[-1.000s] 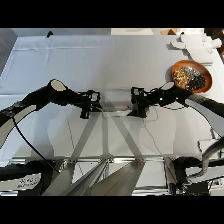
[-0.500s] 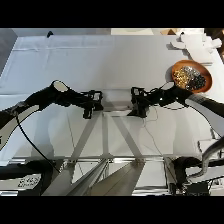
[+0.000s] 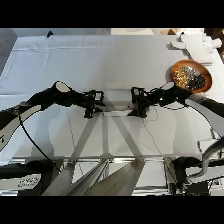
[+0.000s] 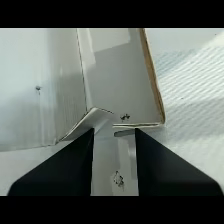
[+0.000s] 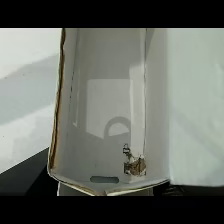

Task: Fold the box and place the chain.

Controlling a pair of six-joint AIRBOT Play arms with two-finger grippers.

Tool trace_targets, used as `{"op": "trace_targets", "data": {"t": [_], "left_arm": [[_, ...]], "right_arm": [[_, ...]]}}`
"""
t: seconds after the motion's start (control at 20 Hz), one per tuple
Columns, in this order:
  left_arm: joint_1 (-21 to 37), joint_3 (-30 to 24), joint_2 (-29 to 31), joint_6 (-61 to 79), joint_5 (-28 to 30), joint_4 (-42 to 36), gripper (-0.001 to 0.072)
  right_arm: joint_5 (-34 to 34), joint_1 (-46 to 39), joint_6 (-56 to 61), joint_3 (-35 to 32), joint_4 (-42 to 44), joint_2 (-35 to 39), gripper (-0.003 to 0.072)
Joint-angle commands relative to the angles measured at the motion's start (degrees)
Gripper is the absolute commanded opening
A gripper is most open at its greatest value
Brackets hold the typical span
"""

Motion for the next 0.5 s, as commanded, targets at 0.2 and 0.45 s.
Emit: {"op": "trace_targets", "data": {"t": [0.2, 0.45], "left_arm": [[0.0, 0.0, 0.1, 0.0, -0.5, -0.1, 0.0018], [0.0, 0.0, 0.0, 0.0, -0.5, -1.3, 0.0008]], "right_arm": [[0.0, 0.0, 0.0, 0.0, 0.1, 0.0, 0.0398], [0.0, 0.0, 0.0, 0.0, 0.1, 0.0, 0.0398]]}}
